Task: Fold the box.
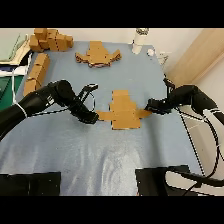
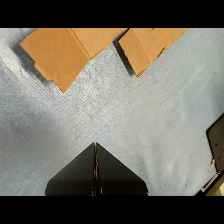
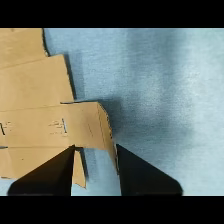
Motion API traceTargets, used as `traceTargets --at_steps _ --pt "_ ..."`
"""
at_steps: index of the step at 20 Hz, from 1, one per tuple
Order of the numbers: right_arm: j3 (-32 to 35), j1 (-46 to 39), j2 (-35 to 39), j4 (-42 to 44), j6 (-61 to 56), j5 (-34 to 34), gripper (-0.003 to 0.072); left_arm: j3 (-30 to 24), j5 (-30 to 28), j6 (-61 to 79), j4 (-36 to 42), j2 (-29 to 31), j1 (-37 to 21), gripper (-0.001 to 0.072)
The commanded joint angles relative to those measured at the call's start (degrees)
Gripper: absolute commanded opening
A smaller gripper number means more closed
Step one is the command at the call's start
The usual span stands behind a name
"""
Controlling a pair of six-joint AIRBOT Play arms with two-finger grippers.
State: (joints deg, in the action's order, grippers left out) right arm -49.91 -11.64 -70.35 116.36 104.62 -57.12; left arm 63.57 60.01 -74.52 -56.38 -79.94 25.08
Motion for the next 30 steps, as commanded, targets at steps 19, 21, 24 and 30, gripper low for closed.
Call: traceTargets --at_steps 19,21,24,30 --pt "-2.4 0.3 -5.4 7.7 10.5 -2.3 0.0004 0.0 -1.5 0.0 0.1 0.0 -0.1 0.0011" --pt "-2.4 0.3 -5.4 7.8 10.4 -2.3 0.0052 0.0 -0.7 0.0 1.1 0.0 -0.1 0.0011" --pt "-2.4 0.3 -6.2 8.0 10.4 -3.0 0.0132 0.0 -0.4 0.0 3.5 0.0 -0.1 0.0012" --pt "-2.1 4.1 -7.3 9.1 13.2 -7.0 0.0002 3.1 6.1 0.1 5.4 0.0 -4.7 0.0495"
